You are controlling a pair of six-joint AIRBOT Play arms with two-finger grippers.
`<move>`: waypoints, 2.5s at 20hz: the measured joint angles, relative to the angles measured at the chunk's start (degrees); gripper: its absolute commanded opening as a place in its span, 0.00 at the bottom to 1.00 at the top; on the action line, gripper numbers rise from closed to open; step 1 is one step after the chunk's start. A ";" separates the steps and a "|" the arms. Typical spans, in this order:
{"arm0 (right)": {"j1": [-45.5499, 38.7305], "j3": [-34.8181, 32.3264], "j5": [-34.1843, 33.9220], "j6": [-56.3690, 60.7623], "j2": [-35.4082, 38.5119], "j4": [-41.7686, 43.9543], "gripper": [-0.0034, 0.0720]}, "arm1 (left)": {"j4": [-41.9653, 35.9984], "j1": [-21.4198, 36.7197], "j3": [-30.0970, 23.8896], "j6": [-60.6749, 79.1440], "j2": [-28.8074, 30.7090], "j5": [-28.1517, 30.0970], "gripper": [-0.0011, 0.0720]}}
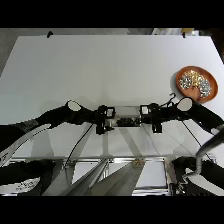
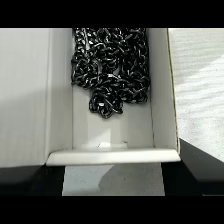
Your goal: Fold the box and place the chain.
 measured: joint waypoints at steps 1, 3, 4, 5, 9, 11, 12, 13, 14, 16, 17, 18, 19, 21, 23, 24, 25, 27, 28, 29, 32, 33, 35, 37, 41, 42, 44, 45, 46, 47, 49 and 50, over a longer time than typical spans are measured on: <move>0.00 0.00 0.11 2.25 1.33 -1.79 0.07 | -0.02 0.00 0.00 0.00 0.00 0.02 0.37; -0.02 -0.02 0.22 6.62 4.90 -4.79 0.07 | -0.02 0.00 0.00 0.00 0.00 0.00 0.37; 0.00 -0.02 0.39 8.61 7.21 -5.86 0.07 | -0.02 0.00 0.00 0.00 0.00 0.00 0.37; 0.00 -0.02 0.83 10.05 9.64 -6.49 0.07 | -0.02 0.00 0.00 0.00 0.00 0.00 0.37; -0.02 0.00 1.97 13.20 21.05 -4.68 0.07 | -0.02 0.00 0.00 0.00 0.00 0.00 0.37; -0.02 0.02 2.25 13.75 26.80 -0.50 0.07 | -0.02 0.00 0.00 0.00 0.00 0.00 0.37; -0.02 0.07 2.27 14.01 29.44 2.12 0.07 | -0.02 0.00 0.00 0.00 0.00 0.00 0.37; 0.00 0.17 2.27 14.14 31.58 4.50 0.07 | -0.02 0.00 0.00 0.00 0.00 0.00 0.37; 0.00 0.37 2.27 14.29 33.42 6.80 0.07 | -0.02 0.00 -0.02 0.00 0.00 0.02 0.37; 0.00 1.22 2.47 14.64 35.65 9.81 0.07 | -0.02 0.00 0.00 0.00 0.00 0.02 0.37; 0.00 1.79 2.84 14.86 36.30 11.34 0.07 | -0.02 0.00 0.00 0.00 0.00 0.02 0.37; 0.00 2.47 3.21 15.04 36.83 13.44 0.07 | 0.00 0.00 0.00 0.00 0.00 0.02 0.37; 0.00 3.06 3.37 15.19 37.18 15.41 0.07 | -0.02 0.00 0.00 0.00 0.00 0.00 0.37; 0.00 4.20 3.41 15.39 37.62 18.73 0.07 | -0.02 0.00 0.00 0.00 0.00 0.02 0.37; 0.00 4.87 3.41 15.54 37.86 22.23 0.07 | -0.02 0.00 0.00 0.00 0.00 0.00 0.37; 0.00 5.11 3.43 15.61 37.92 24.09 0.07 | -0.02 0.00 -0.02 0.00 0.00 0.00 0.37; 0.00 5.25 3.37 15.67 37.97 25.88 0.07 | -0.02 0.00 0.00 0.00 0.00 0.00 0.37; 0.00 5.44 3.30 15.72 37.97 28.55 0.07 | -0.02 0.00 0.00 0.00 0.00 0.00 0.37; 0.00 5.49 3.21 15.72 37.94 30.03 0.07 | -0.02 0.00 0.00 0.00 0.00 0.02 0.37; 0.00 5.53 3.21 15.72 37.90 31.56 0.07 | -0.02 0.00 0.00 0.00 0.00 0.02 0.37; 0.00 5.60 3.19 14.69 37.70 36.44 0.07 | 0.00 0.00 0.00 0.00 0.00 0.02 0.37; 0.00 5.60 3.21 14.27 37.62 37.46 0.07 | -0.02 0.00 0.00 0.00 0.00 0.00 0.37; 0.00 5.60 3.72 13.73 37.07 38.88 0.07 | 0.00 0.00 0.00 0.00 0.00 0.02 0.37; 0.00 5.60 5.27 13.42 35.74 38.91 0.07 | -0.02 0.00 0.00 0.00 0.00 0.00 0.37; 0.00 5.57 8.17 13.64 30.51 33.24 0.07 | -0.02 0.00 0.00 0.00 0.00 0.00 0.37; 0.00 5.49 8.79 13.94 28.70 31.23 0.07 | -0.02 0.00 0.00 0.00 0.00 0.02 0.37; 0.17 5.25 9.90 14.40 24.55 27.30 0.07 | -0.02 0.00 0.00 0.00 0.00 0.02 0.37; 0.61 5.01 9.99 14.49 22.14 25.66 0.07 | -0.02 0.00 0.00 0.00 0.00 0.02 0.37; 1.25 4.74 10.16 14.67 19.91 24.13 0.10 | -0.02 0.00 0.00 0.00 0.00 0.00 0.37; 2.23 4.50 10.01 14.67 17.44 22.91 0.18 | -0.02 0.00 0.00 0.00 0.00 0.02 0.37; 4.37 4.22 9.07 14.69 12.98 20.02 0.23 | -0.02 0.00 0.00 0.00 0.00 0.02 0.37; 5.31 4.09 8.31 14.73 11.06 18.78 0.27 | -0.02 0.00 0.00 0.00 0.00 0.00 0.37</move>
